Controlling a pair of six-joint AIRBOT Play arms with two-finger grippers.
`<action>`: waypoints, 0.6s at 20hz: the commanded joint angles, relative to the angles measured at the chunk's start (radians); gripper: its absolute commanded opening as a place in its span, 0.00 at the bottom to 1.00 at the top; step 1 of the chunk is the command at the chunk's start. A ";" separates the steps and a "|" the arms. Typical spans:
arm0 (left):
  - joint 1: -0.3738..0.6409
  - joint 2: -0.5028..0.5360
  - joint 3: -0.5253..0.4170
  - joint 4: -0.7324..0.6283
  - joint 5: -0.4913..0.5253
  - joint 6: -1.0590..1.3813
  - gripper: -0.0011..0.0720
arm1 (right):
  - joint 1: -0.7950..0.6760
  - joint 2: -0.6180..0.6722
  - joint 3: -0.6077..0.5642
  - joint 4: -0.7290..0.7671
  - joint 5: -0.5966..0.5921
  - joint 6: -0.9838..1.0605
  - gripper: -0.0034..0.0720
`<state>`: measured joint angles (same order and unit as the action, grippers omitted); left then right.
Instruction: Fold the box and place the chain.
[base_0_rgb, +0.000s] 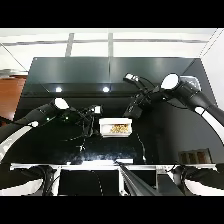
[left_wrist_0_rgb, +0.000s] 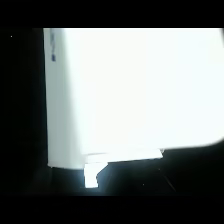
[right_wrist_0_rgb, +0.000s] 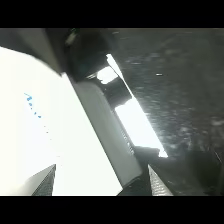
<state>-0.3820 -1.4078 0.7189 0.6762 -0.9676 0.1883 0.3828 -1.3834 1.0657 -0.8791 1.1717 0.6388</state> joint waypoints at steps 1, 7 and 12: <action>0.000 -0.001 -0.001 0.000 -0.001 0.000 0.71 | 0.031 -0.001 0.001 -0.031 0.014 -0.034 0.97; 0.000 -0.001 -0.001 0.000 -0.001 -0.001 0.71 | 0.031 0.048 0.024 -0.056 0.102 -0.034 0.97; 0.000 -0.001 -0.001 0.001 -0.005 -0.006 0.71 | 0.026 0.056 0.024 -0.110 0.172 -0.034 0.97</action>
<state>-0.3820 -1.4078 0.7189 0.6765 -0.9680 0.1860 0.4114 -1.3338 1.0878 -0.9627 1.3064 0.6056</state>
